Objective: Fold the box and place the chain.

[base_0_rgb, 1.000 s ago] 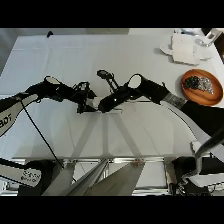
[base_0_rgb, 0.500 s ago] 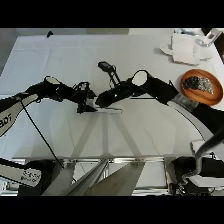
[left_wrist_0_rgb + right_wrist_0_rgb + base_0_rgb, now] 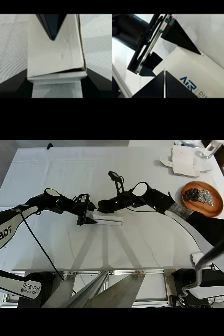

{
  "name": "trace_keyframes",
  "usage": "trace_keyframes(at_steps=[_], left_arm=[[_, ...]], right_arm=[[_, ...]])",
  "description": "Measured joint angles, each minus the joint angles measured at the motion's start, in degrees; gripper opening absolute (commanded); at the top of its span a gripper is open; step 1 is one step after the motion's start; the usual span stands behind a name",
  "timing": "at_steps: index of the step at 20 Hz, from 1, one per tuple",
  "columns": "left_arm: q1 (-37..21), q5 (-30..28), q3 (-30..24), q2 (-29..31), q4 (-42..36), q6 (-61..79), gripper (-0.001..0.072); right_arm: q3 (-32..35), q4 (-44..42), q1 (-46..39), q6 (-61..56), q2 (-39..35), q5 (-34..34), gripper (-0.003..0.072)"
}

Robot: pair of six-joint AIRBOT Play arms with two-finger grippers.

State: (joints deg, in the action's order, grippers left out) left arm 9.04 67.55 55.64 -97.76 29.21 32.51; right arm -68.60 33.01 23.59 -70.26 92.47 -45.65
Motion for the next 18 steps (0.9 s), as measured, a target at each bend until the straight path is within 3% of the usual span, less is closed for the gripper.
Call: trace_keyframes(at_steps=[18], left_arm=[[0.07, 0.02, -0.02, -0.02, 0.22, 0.04, 0.0154]], right_arm=[[3.52, 4.22, 2.82, -2.86, 1.66, 2.34, 0.0007]])
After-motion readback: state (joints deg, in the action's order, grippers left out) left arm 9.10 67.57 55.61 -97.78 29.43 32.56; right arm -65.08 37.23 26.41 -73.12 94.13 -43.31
